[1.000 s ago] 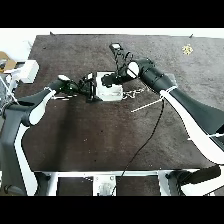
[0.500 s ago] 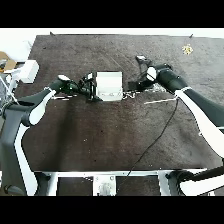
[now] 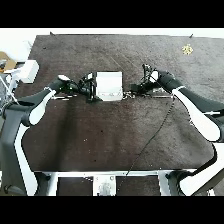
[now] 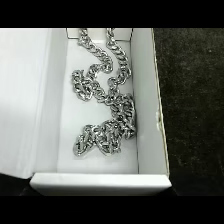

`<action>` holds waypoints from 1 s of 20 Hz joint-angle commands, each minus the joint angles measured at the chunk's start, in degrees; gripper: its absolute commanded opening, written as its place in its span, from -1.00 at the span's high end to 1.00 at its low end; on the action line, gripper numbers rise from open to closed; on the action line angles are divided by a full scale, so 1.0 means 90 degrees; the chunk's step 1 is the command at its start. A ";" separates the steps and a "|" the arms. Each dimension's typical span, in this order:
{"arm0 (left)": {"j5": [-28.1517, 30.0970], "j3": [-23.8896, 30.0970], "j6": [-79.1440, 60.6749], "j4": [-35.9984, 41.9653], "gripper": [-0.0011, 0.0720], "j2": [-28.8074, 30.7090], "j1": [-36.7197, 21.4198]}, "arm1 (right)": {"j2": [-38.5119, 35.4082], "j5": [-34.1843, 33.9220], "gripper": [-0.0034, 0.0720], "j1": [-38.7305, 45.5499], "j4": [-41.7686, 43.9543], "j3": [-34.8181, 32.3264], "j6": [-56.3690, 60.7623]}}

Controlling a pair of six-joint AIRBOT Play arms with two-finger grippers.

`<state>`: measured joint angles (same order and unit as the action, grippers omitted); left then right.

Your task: Fold the box and place the chain.

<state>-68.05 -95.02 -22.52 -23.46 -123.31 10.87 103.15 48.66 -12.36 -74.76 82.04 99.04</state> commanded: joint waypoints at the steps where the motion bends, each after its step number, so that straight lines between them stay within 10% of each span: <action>1: 0.0000 -0.0002 0.0000 0.0000 0.04 0.0002 0.0002 | 0.0114 -0.0219 0.11 0.0005 0.0078 0.0036 0.0017; 6: 0.0000 -0.0002 0.0000 0.0000 0.04 0.0002 0.0002 | 0.0121 0.0141 0.86 -0.0027 -0.0172 0.0036 0.0017; 20: 0.0000 -0.0002 0.0000 0.0000 0.04 0.0002 0.0002 | -0.2637 -0.1263 0.91 -0.1161 -0.0430 0.0236 -0.0078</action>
<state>-68.05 -95.02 -22.52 -23.46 -123.31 10.85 82.87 41.82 -20.05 -78.43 82.91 98.32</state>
